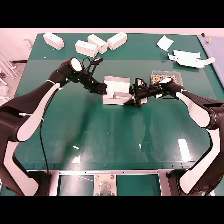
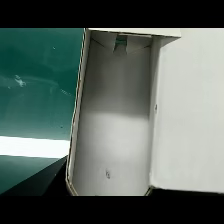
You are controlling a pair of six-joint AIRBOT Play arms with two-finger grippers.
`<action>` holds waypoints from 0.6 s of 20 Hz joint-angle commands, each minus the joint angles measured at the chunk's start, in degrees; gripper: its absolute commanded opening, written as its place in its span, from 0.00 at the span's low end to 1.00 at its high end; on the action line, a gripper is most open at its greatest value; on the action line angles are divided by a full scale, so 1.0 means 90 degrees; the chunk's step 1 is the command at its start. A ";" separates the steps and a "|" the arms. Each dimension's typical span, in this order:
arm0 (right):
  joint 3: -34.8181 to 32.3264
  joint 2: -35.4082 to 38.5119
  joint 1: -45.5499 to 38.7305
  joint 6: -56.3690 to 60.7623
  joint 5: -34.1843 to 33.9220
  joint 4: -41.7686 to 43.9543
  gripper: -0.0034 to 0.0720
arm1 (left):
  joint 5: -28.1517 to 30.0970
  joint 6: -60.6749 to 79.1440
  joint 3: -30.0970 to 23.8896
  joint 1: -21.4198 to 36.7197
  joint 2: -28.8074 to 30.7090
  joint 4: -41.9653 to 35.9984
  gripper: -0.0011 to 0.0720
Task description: Fold the box and place the chain.
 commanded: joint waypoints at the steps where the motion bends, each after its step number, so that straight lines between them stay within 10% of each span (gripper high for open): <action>1: -0.0002 -0.0005 0.0005 0.0000 0.0010 -0.0002 0.68 | -0.0053 -0.0206 -0.0058 -0.0036 -0.0010 0.0022 0.45; 12: -0.0002 -0.0005 0.0005 0.0000 0.0010 -0.0002 0.68 | 0.0053 -0.0852 -0.0231 -0.0051 -0.0017 0.0189 0.45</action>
